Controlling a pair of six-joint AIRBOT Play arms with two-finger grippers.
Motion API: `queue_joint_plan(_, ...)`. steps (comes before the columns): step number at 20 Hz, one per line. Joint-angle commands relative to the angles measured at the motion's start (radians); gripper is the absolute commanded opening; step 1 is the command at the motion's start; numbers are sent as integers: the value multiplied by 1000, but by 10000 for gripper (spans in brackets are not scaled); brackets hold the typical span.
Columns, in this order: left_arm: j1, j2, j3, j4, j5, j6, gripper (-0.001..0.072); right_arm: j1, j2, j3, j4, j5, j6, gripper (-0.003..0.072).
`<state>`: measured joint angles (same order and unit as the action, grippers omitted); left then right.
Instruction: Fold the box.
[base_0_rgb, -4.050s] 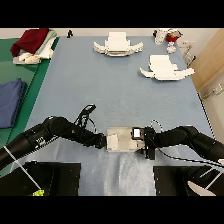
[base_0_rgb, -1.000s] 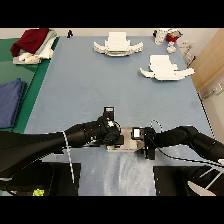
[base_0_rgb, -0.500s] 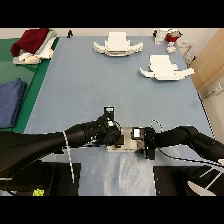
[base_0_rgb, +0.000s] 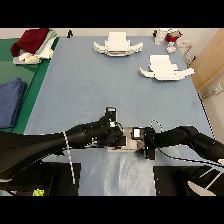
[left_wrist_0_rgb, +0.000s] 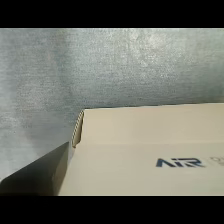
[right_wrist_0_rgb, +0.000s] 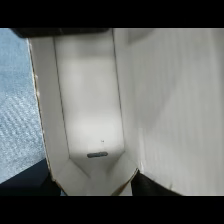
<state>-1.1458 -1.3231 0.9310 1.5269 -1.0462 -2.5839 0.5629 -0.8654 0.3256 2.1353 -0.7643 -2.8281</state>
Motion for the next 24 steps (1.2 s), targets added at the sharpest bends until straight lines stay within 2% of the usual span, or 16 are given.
queue_joint_plan(1,-2,0,8,1,-9,-29,467,0,-1,0,0,0,0,518)
queue_joint_plan(6,-14,-31,40,5,-22,-32,466,0,-1,0,0,0,0,519)
queue_joint_plan(8,-25,-49,64,40,-81,-37,466,0,-1,0,0,0,0,518)
queue_joint_plan(11,-27,-61,69,52,-108,-51,465,0,-1,0,0,0,0,518)
queue_joint_plan(12,-27,-63,69,52,-112,-50,322,0,-1,0,0,0,0,518)
queue_joint_plan(13,-27,-63,69,53,-113,-49,120,0,-1,0,0,0,0,519)
queue_joint_plan(14,-27,-63,69,53,-108,-49,34,0,-1,0,0,0,0,519)
queue_joint_plan(15,-27,-63,69,52,-107,-49,14,0,-1,0,0,0,0,519)
queue_joint_plan(20,-27,-63,69,48,-109,-49,15,0,-1,0,0,0,0,518)
queue_joint_plan(22,-27,-62,70,47,-109,-48,20,0,-1,0,0,0,0,518)
queue_joint_plan(24,-27,-62,70,45,-111,-51,495,0,-1,0,0,0,0,518)
